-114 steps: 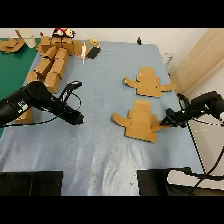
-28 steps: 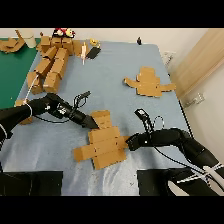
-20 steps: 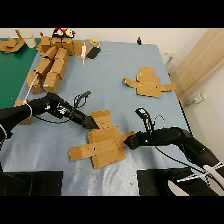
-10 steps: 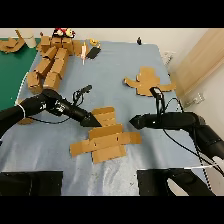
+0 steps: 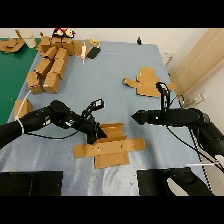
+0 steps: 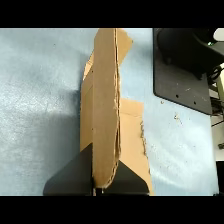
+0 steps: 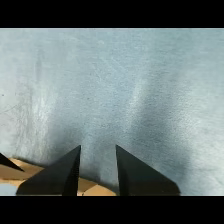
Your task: Fold the box.
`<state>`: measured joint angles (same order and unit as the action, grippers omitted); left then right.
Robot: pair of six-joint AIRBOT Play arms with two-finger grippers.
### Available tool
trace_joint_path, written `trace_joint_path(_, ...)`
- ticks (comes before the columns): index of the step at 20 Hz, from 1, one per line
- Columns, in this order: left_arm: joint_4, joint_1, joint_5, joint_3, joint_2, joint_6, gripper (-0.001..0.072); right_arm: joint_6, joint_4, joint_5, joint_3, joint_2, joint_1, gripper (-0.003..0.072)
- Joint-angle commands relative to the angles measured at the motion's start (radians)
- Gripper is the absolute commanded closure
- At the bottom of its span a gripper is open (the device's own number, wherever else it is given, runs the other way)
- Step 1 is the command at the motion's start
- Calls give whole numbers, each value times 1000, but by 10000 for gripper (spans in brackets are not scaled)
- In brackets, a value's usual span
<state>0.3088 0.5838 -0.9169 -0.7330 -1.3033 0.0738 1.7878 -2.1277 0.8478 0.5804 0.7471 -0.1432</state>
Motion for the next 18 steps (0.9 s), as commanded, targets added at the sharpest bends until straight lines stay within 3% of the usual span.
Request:
trace_joint_path(1, -5, 21, 51, 49, 47, -37, 698, -8, 0, 0, 2, 0, 0, 332)
trace_joint_path(10, -59, 29, 54, 115, 97, -112, 698, -8, 1, 15, 1, 0, 0, 332)
trace_joint_path(18, -58, 109, 95, 141, 98, -156, 698, -11, 0, 17, -27, 0, 0, 333)
